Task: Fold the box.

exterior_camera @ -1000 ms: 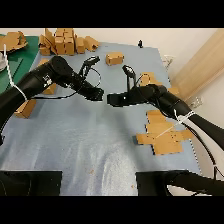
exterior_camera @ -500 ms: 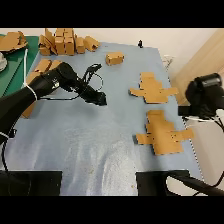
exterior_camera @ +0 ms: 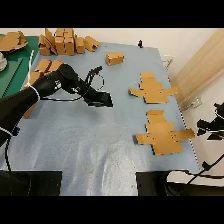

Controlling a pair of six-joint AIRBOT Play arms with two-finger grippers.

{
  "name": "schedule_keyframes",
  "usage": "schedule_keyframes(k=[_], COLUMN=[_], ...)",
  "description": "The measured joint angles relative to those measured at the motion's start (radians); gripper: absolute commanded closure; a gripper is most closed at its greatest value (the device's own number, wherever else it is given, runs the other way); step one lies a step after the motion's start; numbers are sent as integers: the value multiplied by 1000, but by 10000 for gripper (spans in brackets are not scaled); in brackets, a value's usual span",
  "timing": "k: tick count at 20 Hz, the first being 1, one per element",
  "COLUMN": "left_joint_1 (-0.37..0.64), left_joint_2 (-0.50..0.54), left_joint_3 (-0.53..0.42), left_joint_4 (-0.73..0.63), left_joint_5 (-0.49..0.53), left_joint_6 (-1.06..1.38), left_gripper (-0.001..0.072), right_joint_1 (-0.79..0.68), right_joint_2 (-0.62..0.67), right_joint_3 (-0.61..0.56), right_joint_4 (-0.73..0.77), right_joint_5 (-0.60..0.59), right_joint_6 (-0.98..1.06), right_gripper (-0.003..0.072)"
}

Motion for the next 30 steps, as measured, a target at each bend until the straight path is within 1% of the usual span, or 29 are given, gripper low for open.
schedule_keyframes(k=[2,4,5,7,8,11,12,13,14,17,20,22,24,25,26,27,30], left_joint_1=[0,0,0,-1,-1,-1,-1,-1,-1,-1,2,5,15,22,31,43,77], left_joint_2=[0,0,0,0,0,0,0,0,0,0,0,0,0,0,0,0,0], left_joint_3=[0,0,0,0,0,0,0,0,0,0,0,0,0,0,0,0,0], left_joint_4=[-44,-79,-92,-106,-110,-122,-123,-125,-126,-127,-128,-128,-128,-128,-127,-127,-127], left_joint_5=[-5,-6,-6,-7,-8,-10,-10,-10,-10,-12,-29,-46,-61,-71,-76,-86,-134], left_joint_6=[-2,-2,-2,-2,-2,-1,1,3,6,18,24,28,32,35,38,40,40], left_gripper=[40,40,40,40,40,41,41,40,40,41,40,41,41,41,42,41,42], right_joint_1=[-59,-85,-92,-99,-101,-104,-103,-97,-85,-13,101,189,279,323,370,409,504], right_joint_2=[-32,-50,-56,-69,-77,-92,-94,-96,-97,-92,-51,0,60,88,111,127,150], right_joint_3=[0,0,0,0,0,0,0,-1,-5,-36,-108,-174,-252,-290,-326,-352,-397], right_joint_4=[148,258,298,354,379,456,492,533,576,672,718,740,759,766,772,777,784], right_joint_5=[3,4,4,3,-2,-41,-59,-77,-99,-158,-165,-120,-36,9,53,86,131], right_joint_6=[-108,-193,-225,-267,-281,-305,-310,-314,-314,-270,-216,-186,-160,-148,-135,-130,-113], right_gripper=[202,202,202,243,252,429,518,664,682,684,684,684,682,605,403,355,356])
